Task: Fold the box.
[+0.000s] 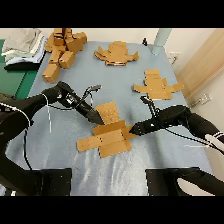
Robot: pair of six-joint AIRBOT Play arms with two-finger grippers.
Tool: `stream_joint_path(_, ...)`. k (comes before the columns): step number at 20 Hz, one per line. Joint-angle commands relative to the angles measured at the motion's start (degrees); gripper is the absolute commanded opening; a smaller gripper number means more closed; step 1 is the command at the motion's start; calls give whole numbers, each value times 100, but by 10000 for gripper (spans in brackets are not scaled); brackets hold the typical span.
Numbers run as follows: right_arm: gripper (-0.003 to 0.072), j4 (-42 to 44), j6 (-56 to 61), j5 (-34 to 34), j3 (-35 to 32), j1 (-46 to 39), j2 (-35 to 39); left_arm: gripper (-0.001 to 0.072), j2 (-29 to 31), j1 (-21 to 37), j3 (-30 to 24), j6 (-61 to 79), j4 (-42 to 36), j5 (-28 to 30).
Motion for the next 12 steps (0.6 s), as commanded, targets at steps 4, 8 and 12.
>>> stream_joint_path(4,5,0,4,-4,-2,-2,-4,92,-2,-2,7,0,0,52)
stream_joint_path(8,5,0,4,-4,-2,-2,-4,94,-2,-2,7,7,-13,109)
stream_joint_path(12,5,-2,4,-11,-2,-2,-4,96,-2,4,9,-2,-20,304)
